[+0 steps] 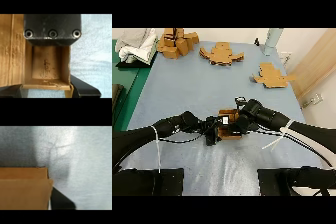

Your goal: Fold the box.

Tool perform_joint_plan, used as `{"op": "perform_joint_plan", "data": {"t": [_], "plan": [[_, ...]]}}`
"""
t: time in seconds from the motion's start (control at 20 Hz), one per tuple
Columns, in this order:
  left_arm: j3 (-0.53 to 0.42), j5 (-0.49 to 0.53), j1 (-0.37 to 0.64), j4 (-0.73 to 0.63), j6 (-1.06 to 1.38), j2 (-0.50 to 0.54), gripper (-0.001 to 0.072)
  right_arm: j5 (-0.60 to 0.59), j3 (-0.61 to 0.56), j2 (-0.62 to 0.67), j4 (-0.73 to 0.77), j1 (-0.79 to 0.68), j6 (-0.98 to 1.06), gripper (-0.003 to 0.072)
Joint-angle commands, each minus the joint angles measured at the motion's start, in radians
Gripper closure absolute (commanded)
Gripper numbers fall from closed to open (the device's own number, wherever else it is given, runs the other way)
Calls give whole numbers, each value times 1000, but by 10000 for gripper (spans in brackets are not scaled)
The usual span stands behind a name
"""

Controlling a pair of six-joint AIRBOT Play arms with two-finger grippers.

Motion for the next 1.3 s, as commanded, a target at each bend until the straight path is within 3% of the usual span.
{"op": "perform_joint_plan", "data": {"t": [0.0, 0.2, 0.5, 0.6, 0.7, 0.75, 0.8, 0.85, 0.95, 1.05, 1.15, 1.25], "plan": [[0, 0, 0, 0, 0, 0, 239, 1, 1, 0, 15, 0, -7, 202], [0, 0, 0, 0, 0, 0, 239, -7, 10, 32, 53, 0, -35, 204], [0, 0, 0, 0, 0, 0, 239, -90, 17, 194, 46, -33, -34, 242], [0, 0, 0, 0, 0, 0, 239, -126, 16, 229, 16, -66, -30, 372], [0, 0, 0, 0, 0, 0, 239, -157, 16, 228, -56, -129, -37, 612], [0, 0, 0, 0, 0, 0, 239, -148, 16, 215, -64, -177, -77, 676], [0, 0, 0, 0, 0, 0, 239, -104, 16, 192, -26, -248, -159, 683], [0, 0, 0, 0, 0, 0, 239, -51, 17, 161, 85, -329, -285, 682], [0, 0, 0, 0, 0, 0, 239, 35, 35, 69, 469, -518, -623, 682], [0, 0, 0, 0, 0, 0, 239, 18, 94, -50, 813, -671, -900, 683], [0, 0, 0, 0, 0, 0, 239, -46, 175, -167, 1007, -745, -1062, 684], [0, 0, 0, 0, 0, 0, 239, -160, 257, -277, 1096, -745, -1168, 684]]}}
